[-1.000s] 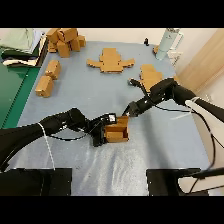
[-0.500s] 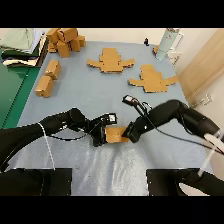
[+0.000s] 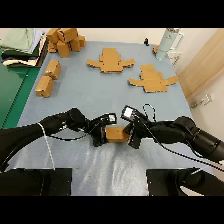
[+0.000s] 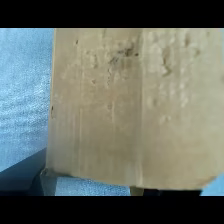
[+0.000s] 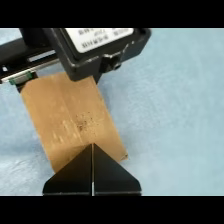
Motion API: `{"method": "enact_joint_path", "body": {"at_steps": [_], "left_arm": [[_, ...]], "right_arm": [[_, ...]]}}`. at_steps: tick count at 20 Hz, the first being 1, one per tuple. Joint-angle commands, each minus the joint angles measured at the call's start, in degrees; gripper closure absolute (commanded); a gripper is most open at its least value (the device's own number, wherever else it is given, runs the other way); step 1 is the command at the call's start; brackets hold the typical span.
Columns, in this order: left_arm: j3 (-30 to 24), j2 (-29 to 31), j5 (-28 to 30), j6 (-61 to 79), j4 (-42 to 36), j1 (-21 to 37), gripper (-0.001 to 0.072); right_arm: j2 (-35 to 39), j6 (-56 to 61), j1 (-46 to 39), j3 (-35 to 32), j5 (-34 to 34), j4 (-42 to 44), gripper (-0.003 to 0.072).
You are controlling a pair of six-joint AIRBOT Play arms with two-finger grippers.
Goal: Fold the box.
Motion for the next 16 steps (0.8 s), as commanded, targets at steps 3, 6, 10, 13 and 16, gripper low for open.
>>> {"method": "enact_joint_path", "body": {"at_steps": [3,6,10,13,16], "left_arm": [[0.0,0.0,0.0,0.0,0.0,0.0,0.0229],[0.0,0.0,0.0,0.0,0.0,0.0,0.0229],[0.0,0.0,0.0,0.0,0.0,0.0,0.0229],[0.0,0.0,0.0,0.0,0.0,0.0,0.0229],[0.0,0.0,0.0,0.0,0.0,0.0,0.0229]], "right_arm": [[0.5,0.0,1.3,-0.4,3.4,-4.3,0.0685],[0.5,0.0,1.3,-0.4,4.1,-4.3,0.0685],[0.5,0.0,1.2,-0.5,4.2,-4.5,0.0685],[0.5,0.0,1.3,-0.5,4.3,-5.4,0.0685],[0.5,-0.6,1.3,-0.5,4.4,-5.5,0.0685]]}}
